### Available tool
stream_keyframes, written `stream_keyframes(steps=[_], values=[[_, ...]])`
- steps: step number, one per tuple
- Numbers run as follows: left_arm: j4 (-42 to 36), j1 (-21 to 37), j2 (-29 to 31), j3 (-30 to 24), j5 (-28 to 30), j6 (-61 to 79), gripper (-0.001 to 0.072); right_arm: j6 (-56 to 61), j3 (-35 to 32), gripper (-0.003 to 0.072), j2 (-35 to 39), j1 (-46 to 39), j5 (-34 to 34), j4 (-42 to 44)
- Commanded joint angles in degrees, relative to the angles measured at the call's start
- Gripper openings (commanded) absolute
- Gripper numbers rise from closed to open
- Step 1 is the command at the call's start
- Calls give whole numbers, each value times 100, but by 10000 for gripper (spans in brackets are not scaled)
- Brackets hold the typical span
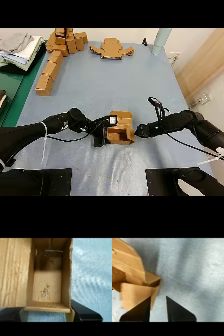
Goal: Fold the box.
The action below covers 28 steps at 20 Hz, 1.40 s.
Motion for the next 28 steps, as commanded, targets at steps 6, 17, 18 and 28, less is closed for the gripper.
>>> stream_keyframes(steps=[6, 17, 18, 28], values=[[2, 0, 2, 0, 2, 2, 599, 181, 160, 526, -278, 361, -129, 227], [2, 0, 2, 0, 2, 0, 599, 2378, 627, 436, -1062, 1510, 413, -1132], [2, 0, 2, 0, 2, 0, 599, 2789, 763, 436, -1128, 1657, 328, -1480], [2, 0, 2, 0, 2, 0, 599, 5801, 2057, 436, -2483, 3062, -1252, -3071]])
